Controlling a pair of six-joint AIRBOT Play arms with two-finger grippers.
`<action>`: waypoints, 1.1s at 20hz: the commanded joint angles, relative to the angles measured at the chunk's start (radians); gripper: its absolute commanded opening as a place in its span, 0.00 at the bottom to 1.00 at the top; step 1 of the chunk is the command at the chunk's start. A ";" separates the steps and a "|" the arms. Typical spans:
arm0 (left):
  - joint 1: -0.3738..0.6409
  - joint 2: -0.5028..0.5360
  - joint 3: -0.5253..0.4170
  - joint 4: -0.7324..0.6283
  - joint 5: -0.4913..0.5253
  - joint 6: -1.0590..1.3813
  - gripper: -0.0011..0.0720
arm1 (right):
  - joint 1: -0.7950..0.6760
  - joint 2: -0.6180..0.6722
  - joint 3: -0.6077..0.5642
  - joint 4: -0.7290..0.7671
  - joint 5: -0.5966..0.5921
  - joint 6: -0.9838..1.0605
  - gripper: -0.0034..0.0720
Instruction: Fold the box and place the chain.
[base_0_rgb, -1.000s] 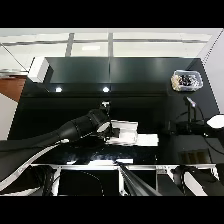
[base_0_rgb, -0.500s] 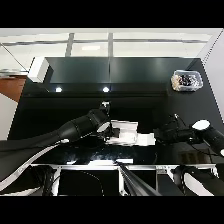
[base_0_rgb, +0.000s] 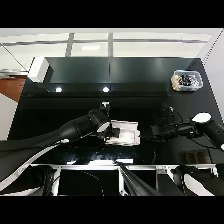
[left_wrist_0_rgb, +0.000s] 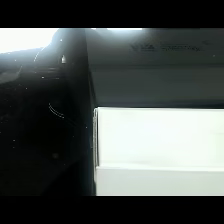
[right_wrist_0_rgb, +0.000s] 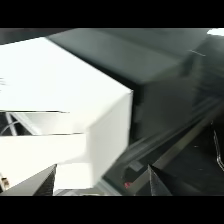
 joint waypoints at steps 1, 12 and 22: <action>0.000 -0.001 0.000 0.001 0.000 0.000 0.05 | 0.089 -0.001 0.018 0.006 -0.058 0.082 0.88; 0.000 -0.002 0.000 0.004 0.000 0.000 0.05 | 0.476 -0.001 0.095 -0.337 -0.366 0.568 0.67; 0.000 -0.002 0.000 0.004 -0.001 0.000 0.06 | 0.727 -0.003 0.235 -0.757 -0.351 1.116 0.44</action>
